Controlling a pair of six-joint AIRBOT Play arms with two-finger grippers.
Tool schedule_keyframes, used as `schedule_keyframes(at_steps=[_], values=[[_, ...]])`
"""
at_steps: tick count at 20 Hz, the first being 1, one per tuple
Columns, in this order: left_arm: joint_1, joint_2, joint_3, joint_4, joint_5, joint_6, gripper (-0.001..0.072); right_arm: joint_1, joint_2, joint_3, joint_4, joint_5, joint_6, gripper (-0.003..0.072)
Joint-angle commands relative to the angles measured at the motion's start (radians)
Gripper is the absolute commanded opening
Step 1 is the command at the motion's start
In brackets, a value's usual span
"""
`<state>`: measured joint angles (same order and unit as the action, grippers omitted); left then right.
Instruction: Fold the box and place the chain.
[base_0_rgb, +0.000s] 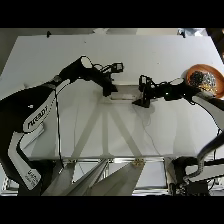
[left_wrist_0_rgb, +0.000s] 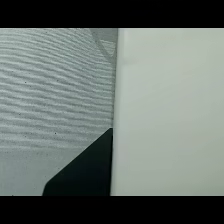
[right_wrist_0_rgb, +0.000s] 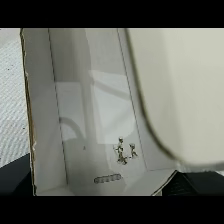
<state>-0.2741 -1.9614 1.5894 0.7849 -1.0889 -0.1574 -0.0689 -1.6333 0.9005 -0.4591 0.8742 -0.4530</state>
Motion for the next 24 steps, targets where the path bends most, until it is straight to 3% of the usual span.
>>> schedule_keyframes(at_steps=[1, 2, 4, 6, 24], values=[[0.0, -0.001, 0.0, 0.0, 0.0, 0.0, 0.0012, 0.0, -0.001, 0.0, 0.0, 0.0, -0.001, 0.0681], [0.0, -0.001, 0.0, 0.0, 0.0, 0.0, 0.0012, 0.0, -0.001, 0.0, 0.0, -0.005, -0.001, 0.0636], [0.0, -0.001, 0.0, 0.0, 0.0, 0.0, 0.0012, 0.0, -0.001, 0.0, -0.012, -0.003, -0.001, 0.047], [0.0, -0.001, 0.0, 0.0, 0.0, 0.0, 0.0012, 0.0, -0.001, 0.0, -0.014, -0.003, -0.001, 0.0438], [0.0, -0.001, 0.0, 0.0, -0.007, 0.0, 0.0011, 0.0, -0.001, 0.0, -0.014, 0.0, 0.0, 0.0435]])
